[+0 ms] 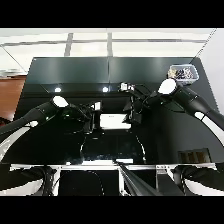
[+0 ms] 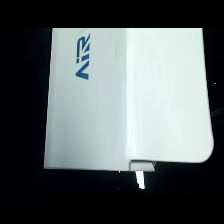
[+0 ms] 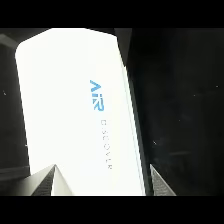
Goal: Fold the box and place the chain.
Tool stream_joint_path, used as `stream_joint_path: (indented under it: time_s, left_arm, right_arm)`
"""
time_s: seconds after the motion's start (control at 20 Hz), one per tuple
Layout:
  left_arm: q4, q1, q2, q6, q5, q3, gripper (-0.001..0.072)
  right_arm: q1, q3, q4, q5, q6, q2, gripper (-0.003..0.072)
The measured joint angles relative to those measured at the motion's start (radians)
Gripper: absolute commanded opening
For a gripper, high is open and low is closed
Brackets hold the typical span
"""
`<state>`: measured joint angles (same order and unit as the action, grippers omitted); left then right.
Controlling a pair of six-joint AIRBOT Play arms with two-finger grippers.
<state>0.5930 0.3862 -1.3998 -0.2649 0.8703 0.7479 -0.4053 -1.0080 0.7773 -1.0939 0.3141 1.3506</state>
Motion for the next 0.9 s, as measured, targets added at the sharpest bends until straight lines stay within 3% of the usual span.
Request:
stream_joint_path:
  time_s: [0.2,0.25,0.3,0.35,0.45,0.9]
  left_arm:
    - [0.000,0.000,0.000,0.000,0.002,0.000,0.0383]
    - [0.000,0.000,0.000,0.000,0.002,0.000,0.0383]
    - [0.000,0.000,0.000,0.000,0.003,0.000,0.0383]
    - [-0.001,0.000,0.000,0.002,0.003,0.000,0.0383]
    - [-0.002,0.000,0.000,0.002,0.003,0.000,0.0383]
    - [0.002,0.000,0.000,0.000,0.004,0.000,0.0383]
  right_arm:
    - [-0.013,0.011,0.013,0.017,-0.010,0.001,0.0694]
    - [-0.014,0.013,0.017,0.024,-0.011,0.001,0.0497]
    - [-0.016,0.014,0.020,0.029,-0.011,0.001,0.0422]
    - [-0.016,0.014,0.021,0.029,-0.011,0.001,0.0420]
    - [-0.017,0.016,0.027,0.029,-0.010,0.001,0.0306]
    - [-0.035,0.017,0.043,0.022,0.030,0.002,0.0305]
